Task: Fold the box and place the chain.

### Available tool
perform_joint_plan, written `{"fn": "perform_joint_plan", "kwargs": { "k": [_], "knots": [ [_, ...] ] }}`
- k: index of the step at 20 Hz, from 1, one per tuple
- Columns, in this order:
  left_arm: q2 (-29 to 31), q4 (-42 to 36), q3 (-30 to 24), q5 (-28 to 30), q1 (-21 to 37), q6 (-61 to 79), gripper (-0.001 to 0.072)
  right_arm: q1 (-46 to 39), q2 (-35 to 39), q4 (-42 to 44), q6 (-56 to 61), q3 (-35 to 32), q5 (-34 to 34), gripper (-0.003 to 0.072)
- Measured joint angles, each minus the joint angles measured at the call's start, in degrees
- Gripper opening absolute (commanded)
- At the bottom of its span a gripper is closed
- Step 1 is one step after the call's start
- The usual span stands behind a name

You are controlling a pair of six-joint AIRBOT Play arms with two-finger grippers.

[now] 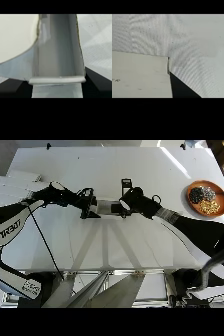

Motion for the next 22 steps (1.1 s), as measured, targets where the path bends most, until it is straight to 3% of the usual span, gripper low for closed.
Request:
{"fn": "perform_joint_plan", "kwargs": {
  "k": [2, 3, 10, 17, 22],
  "knots": [
    [0.02, 0.0, 0.0, 0.02, 0.02, 0.15, 0.0496, 0.04, -0.24, 0.02, -0.28, 0.04, -1.55, 0.033],
    [0.02, 0.0, 0.0, 0.02, 0.02, 0.17, 0.0496, 0.09, -0.28, 0.59, -0.31, 0.2, -2.73, 0.0376],
    [0.02, -0.07, 0.0, 0.37, -0.04, 0.35, 0.0496, -0.9, 5.66, 0.22, -7.67, 1.46, -0.98, 0.0376],
    [0.0, 0.04, 0.0, 0.0, -0.07, 0.17, 0.0496, -7.21, 18.1, -2.21, -22.99, 1.51, 13.33, 0.0376],
    [0.0, 0.02, 0.0, 0.0, -0.07, 0.13, 0.0496, -18.08, 24.63, -6.08, -32.02, 1.53, 19.28, 0.0376]
  ]
}}
